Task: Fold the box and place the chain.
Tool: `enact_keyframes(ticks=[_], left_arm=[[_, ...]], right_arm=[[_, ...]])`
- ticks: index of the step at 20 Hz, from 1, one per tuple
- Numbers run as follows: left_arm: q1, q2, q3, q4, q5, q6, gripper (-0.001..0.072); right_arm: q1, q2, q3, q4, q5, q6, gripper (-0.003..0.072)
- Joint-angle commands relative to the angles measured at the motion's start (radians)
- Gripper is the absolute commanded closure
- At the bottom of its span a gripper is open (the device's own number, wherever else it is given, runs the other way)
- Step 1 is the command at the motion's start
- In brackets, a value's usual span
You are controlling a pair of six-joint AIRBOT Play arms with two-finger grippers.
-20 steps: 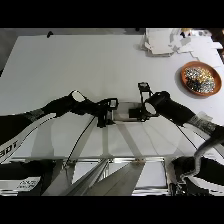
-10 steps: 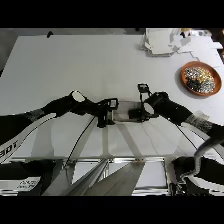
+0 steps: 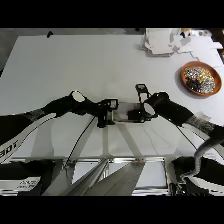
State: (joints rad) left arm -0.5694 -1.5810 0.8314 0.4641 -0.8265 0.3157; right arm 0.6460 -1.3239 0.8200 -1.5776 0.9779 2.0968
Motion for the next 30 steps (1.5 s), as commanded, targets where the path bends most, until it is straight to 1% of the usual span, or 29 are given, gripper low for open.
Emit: enact_keyframes(ticks=[1,3,5,6,8,9,10,13,15,18,19,20,21,22,26,30], left_arm=[[0.000,0.000,0.000,-0.001,0.000,-0.002,0.0457],[0.000,0.000,0.000,-0.001,0.000,-0.002,0.0457],[0.000,0.000,0.000,0.000,0.000,-0.002,0.0457],[0.000,0.000,0.000,-0.001,0.000,-0.002,0.0457],[0.000,0.000,0.000,-0.001,-0.001,-0.002,0.0457],[0.000,0.000,0.000,-0.001,0.000,-0.002,0.0457],[0.000,0.000,0.000,0.000,0.000,-0.002,0.0457],[0.000,0.000,0.000,0.000,0.000,-0.002,0.0457],[0.000,0.000,0.000,-0.001,0.000,-0.002,0.0457],[0.000,0.000,0.000,-0.001,0.000,-0.002,0.0457],[0.000,0.000,0.000,-0.001,-0.001,-0.002,0.0457],[0.000,0.000,0.000,0.000,0.000,-0.002,0.0457],[0.000,0.000,0.000,0.000,0.000,-0.002,0.0457],[0.000,0.000,0.000,0.000,0.000,-0.002,0.0457],[0.000,0.000,0.000,-0.001,0.000,-0.002,0.0457],[0.000,0.000,0.000,-0.001,0.000,-0.002,0.0457]], right_arm=[[0.000,0.068,0.001,-0.034,0.075,-0.118,0.0385],[0.000,0.153,0.001,-0.055,0.125,-0.199,0.0337],[0.000,0.240,0.009,-0.114,0.212,-0.238,0.0342],[-0.002,0.274,0.026,-0.158,0.262,-0.252,0.0345],[-0.046,0.310,0.083,-0.208,0.319,-0.290,0.0348],[-0.097,0.312,0.126,-0.209,0.326,-0.329,0.0348],[-0.158,0.312,0.164,-0.209,0.304,-0.366,0.0348],[-0.397,0.294,0.237,-0.201,0.163,-0.489,0.0349],[-0.566,0.230,0.293,-0.194,0.109,-0.569,0.0349],[-0.757,0.071,0.418,-0.188,0.077,-0.636,0.0349],[-0.800,0.013,0.467,-0.186,0.071,-0.636,0.0360],[-0.832,-0.040,0.506,-0.186,0.072,-0.639,0.0424],[-0.858,-0.089,0.537,-0.183,0.074,-0.640,0.0479],[-0.880,-0.135,0.558,-0.174,0.074,-0.640,0.0512],[-0.932,-0.268,0.566,-0.167,0.076,-0.639,0.0509],[-0.939,-0.332,0.566,-0.097,0.074,-0.645,0.0510]])
